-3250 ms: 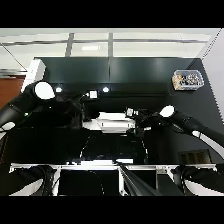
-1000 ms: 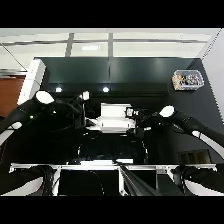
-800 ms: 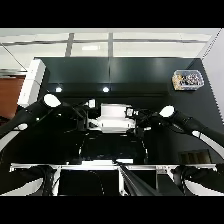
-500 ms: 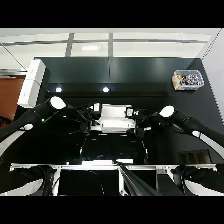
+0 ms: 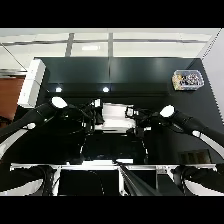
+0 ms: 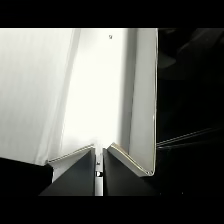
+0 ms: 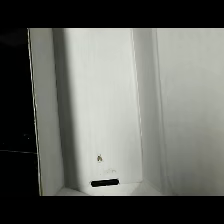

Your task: Fold the box and place the chain.

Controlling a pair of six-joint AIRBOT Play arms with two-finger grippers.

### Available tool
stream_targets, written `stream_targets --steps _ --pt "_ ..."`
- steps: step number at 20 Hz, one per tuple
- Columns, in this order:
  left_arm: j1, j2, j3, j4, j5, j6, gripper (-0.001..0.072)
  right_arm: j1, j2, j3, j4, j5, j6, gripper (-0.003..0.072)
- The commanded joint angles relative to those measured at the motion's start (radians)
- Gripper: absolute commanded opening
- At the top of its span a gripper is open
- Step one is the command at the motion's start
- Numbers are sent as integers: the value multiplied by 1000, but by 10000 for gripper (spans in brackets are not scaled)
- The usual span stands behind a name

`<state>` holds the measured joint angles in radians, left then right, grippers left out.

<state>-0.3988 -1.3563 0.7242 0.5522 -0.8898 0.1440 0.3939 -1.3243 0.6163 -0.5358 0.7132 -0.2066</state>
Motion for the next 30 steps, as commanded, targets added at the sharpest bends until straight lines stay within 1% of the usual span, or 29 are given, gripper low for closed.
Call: stream_targets --steps 1,2,3,4,5,6,7,8,9,11,12,13,14,15,17,19,21,23,24,25,28,29,30 --pt "0 -9 0 -18 0 2 85 1 0 0 0 0 0 126" --pt "0 -9 0 -18 2 3 247 1 0 0 0 0 0 126" --pt "-6 -9 0 -18 12 1 320 1 0 0 0 0 0 126" --pt "-8 -9 0 -13 14 2 254 1 0 0 0 0 0 126" --pt "-14 -9 0 -14 16 1 218 1 0 0 1 0 1 126" --pt "-24 -9 0 -13 22 1 234 1 0 0 0 0 0 126" --pt "-35 -9 0 -13 29 2 297 1 0 0 0 0 0 126" --pt "-47 -9 0 -10 47 2 312 1 0 0 0 0 1 126" --pt "-55 -9 0 -2 59 2 283 1 0 0 0 0 1 126" --pt "-56 -9 0 -3 73 -21 173 1 0 0 1 0 1 126" --pt "-56 -9 0 -2 73 -26 236 1 0 0 0 0 0 126" --pt "-56 -8 0 -2 70 -26 264 1 0 0 0 0 1 126" --pt "-56 -3 6 21 69 -44 106 1 0 0 1 0 1 126" --pt "-56 5 15 70 65 -84 27 1 0 0 1 0 1 126" --pt "-44 51 33 216 58 -241 26 1 0 0 1 -1 1 126" --pt "5 130 37 324 24 -360 26 1 0 0 1 -1 1 126" --pt "97 215 36 367 -22 -464 26 1 0 0 1 -1 1 126" --pt "218 270 36 368 -120 -521 26 1 0 0 1 -1 1 126" --pt "277 276 35 367 -162 -553 26 1 0 0 1 -1 1 126" --pt "336 273 27 364 -166 -686 26 1 0 0 1 -1 1 126" --pt "469 233 -40 356 -143 -1256 26 1 0 0 1 -1 0 126" --pt "490 203 -59 327 -169 -1349 26 1 0 0 1 -1 1 126" --pt "496 161 -71 289 -223 -1335 27 1 0 0 1 -1 0 126"
